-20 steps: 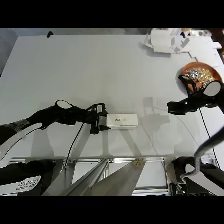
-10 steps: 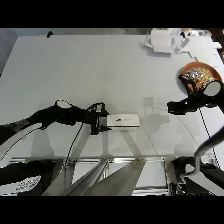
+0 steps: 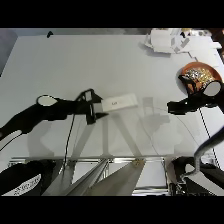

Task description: Fold the box and place the chain.

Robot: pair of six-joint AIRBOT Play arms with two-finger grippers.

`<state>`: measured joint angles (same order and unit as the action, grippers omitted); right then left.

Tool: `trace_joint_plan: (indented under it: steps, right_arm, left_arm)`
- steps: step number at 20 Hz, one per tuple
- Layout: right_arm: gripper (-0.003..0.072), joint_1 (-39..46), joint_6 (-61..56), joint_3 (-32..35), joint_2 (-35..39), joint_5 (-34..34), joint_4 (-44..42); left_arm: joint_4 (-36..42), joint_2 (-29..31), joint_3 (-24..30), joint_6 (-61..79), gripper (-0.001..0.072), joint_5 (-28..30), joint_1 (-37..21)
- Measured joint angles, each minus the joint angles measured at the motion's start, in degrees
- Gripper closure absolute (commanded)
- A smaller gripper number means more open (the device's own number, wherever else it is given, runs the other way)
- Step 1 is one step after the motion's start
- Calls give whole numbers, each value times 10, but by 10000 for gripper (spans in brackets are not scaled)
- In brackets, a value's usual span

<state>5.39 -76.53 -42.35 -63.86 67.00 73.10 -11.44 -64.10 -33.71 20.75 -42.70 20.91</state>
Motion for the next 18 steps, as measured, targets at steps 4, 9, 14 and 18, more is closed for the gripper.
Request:
trace_joint_plan:
  steps: [4, 9, 14, 18]
  right_arm:
    - [672, 0, 0, 0, 0, 0, 0]
    - [672, 0, 0, 0, 0, 0, 0]
    - [672, 0, 0, 0, 0, 0, 0]
    - [672, 0, 0, 0, 0, 0, 0]
  left_arm:
    - [-5, 126, 0, -84, 706, 82, -110]
    - [-120, 230, 0, -266, 707, 143, -287]
    - [-386, 217, 0, -553, 707, 137, -366]
    - [-499, 146, 1, -702, 707, 108, -401]
